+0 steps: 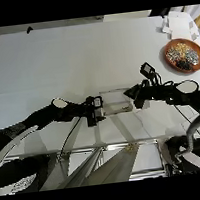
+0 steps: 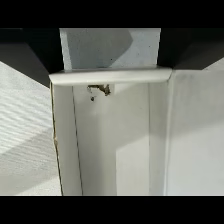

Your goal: Fold the box and place the chain.

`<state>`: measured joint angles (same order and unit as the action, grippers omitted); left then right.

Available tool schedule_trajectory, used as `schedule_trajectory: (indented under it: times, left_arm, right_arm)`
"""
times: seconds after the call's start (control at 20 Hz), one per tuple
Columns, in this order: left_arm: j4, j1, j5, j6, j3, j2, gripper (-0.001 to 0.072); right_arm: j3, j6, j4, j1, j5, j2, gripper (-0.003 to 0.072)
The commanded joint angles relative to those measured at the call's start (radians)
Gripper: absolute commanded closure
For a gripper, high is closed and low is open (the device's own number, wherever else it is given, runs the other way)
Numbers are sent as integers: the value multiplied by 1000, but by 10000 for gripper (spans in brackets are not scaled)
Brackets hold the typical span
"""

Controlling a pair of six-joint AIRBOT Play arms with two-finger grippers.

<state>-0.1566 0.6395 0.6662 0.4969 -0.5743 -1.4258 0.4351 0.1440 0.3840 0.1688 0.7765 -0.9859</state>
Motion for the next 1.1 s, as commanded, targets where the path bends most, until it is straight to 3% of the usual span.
schedule_trajectory:
  times: [0.0, 0.3, 0.55, 1.05]
  left_arm:
    - [0, 0, 0, 0, 0, 0, 397]
    - [0, 0, 0, 0, 0, 0, 397]
    - [0, 0, 0, 0, 0, 0, 397]
    - [0, 0, 0, 0, 0, 0, 397]
  right_arm:
    - [1, 20, -18, 0, -37, -106, 671]
    - [1, 55, 0, 0, -41, -137, 672]
    - [1, 172, 113, 0, -77, -137, 671]
    - [1, 225, 114, 0, -39, -137, 671]
